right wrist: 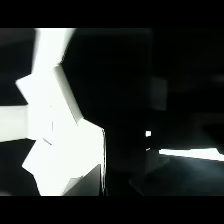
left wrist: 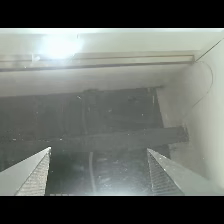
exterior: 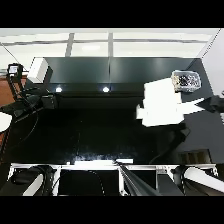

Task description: Fold the box and place the chain.

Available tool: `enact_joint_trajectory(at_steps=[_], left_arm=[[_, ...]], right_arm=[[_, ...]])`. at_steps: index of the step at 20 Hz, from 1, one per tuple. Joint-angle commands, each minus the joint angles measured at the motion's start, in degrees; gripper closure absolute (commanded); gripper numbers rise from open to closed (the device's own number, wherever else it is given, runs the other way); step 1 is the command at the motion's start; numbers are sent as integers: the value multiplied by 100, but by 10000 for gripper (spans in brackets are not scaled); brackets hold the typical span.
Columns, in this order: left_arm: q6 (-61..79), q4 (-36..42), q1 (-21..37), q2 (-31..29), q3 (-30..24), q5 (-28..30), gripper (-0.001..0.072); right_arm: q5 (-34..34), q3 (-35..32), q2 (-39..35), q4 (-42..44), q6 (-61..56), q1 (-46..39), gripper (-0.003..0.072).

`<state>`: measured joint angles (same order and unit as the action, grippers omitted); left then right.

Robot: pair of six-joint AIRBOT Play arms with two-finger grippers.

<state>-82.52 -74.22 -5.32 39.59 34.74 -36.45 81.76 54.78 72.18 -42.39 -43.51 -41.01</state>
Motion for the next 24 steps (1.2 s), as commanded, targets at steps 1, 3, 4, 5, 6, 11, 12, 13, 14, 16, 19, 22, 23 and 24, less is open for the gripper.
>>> enact_joint_trajectory(at_steps=[1, 3, 4, 5, 6, 11, 12, 13, 14, 16, 19, 22, 23, 24], left_arm=[[-4, 116, -4, 35, 0, 0, -1], [-4, 234, -4, 107, 0, -2, -1], [-2, 282, -4, 146, 0, 0, -1], [-4, 315, -7, 190, 0, -2, -1], [-2, 356, -4, 225, 0, -17, -1], [0, 754, -9, 433, 0, -33, -1], [4, 837, -11, 503, 2, -72, -1], [28, 916, -31, 586, 2, -140, -1], [33, 966, -76, 673, 2, -205, -1], [319, 1298, -197, 890, 17, -304, -1], [1091, 2347, -321, 1464, 162, -691, -1], [2052, 3410, -317, 2380, 479, -1585, -1], [2391, 3764, -317, 2691, 584, -1803, -1], [2682, 4081, -315, 2986, 684, -1891, -1]], right_arm=[[-474, -931, -848, 525, 9, 737, 671], [-940, -1451, -1263, 1051, 31, 1165, 671], [-1141, -1665, -1438, 1272, 74, 1375, 671], [-1349, -1867, -1600, 1473, 96, 1620, 671], [-1541, -2035, -1738, 1604, 125, 1856, 671], [-2846, -2503, -1954, 1797, 160, 3434, 672], [-3139, -2507, -1954, 1794, 160, 3748, 671], [-3467, -2507, -1954, 1836, 157, 4057, 671], [-3738, -2507, -1954, 1843, 155, 4317, 672], [-4100, -2507, -1954, 1821, 153, 4710, 672], [-4153, -2507, -1954, 1814, 153, 4975, 671], [-4148, -2507, -1954, 1810, 153, 5139, 671], [-4151, -2507, -1952, 1810, 155, 5182, 672], [-4151, -2507, -1954, 1808, 155, 5226, 671]])
